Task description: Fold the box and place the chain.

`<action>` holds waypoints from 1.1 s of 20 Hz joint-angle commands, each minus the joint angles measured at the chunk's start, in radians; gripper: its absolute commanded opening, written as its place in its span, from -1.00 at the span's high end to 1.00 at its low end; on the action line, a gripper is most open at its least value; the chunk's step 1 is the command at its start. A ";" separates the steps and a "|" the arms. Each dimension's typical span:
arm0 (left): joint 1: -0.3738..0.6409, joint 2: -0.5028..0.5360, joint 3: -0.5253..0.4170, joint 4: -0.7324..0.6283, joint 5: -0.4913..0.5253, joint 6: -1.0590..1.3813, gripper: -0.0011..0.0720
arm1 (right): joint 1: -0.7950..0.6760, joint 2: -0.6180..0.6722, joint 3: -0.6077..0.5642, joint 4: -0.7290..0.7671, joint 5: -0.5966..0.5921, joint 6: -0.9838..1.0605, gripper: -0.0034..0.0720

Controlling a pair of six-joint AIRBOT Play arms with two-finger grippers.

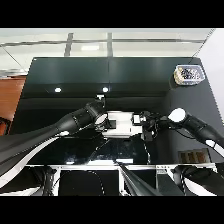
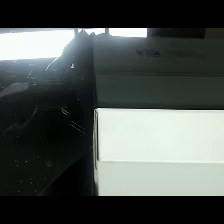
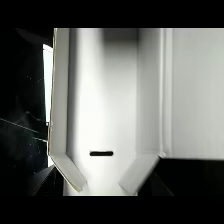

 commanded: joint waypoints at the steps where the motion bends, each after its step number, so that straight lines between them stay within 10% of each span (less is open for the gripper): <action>1: 0.001 0.000 0.001 -0.008 -0.011 0.001 0.90 | -0.052 0.048 0.001 -0.035 0.035 0.010 -0.90; 20: 0.001 0.000 0.000 -0.008 0.005 0.001 0.90 | -0.009 0.010 0.000 -0.025 0.060 -0.048 -0.89; 21: 0.001 0.000 0.000 -0.008 0.005 0.001 0.90 | 0.009 0.000 0.000 -0.026 0.055 -0.047 -0.85; 22: 0.001 0.000 0.000 -0.008 0.005 0.001 0.90 | 0.017 -0.005 0.000 -0.026 0.046 -0.047 -0.37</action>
